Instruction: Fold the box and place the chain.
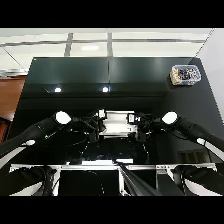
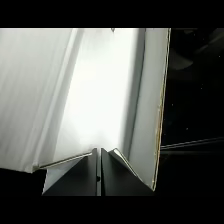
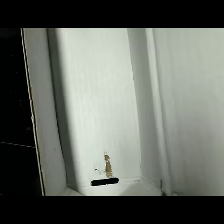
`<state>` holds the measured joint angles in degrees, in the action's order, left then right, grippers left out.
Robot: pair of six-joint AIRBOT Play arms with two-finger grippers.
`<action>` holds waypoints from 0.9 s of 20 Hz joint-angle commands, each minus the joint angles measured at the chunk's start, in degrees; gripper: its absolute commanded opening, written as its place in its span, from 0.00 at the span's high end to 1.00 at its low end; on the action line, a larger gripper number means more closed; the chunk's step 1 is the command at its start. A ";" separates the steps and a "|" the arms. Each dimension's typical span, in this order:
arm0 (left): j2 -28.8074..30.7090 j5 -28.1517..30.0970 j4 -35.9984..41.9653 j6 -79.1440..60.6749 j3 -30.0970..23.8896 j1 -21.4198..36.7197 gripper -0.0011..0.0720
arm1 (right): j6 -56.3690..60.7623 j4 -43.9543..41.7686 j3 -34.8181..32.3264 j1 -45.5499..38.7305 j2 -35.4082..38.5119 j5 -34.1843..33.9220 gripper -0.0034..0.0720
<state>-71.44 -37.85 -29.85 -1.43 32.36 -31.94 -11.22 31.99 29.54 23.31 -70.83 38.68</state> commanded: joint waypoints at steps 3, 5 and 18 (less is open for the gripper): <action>-0.74 -0.31 -1.46 0.33 -0.07 -0.02 0.92 | 0.02 -0.02 0.04 0.00 -0.04 0.02 0.73; -0.22 -0.24 -1.51 0.37 -0.02 0.02 0.92 | 0.02 -0.02 0.04 0.00 -0.04 0.02 0.73; 19.43 -20.20 -27.36 69.35 -0.31 30.32 0.94 | 0.02 -0.02 0.04 0.00 -0.04 0.00 0.73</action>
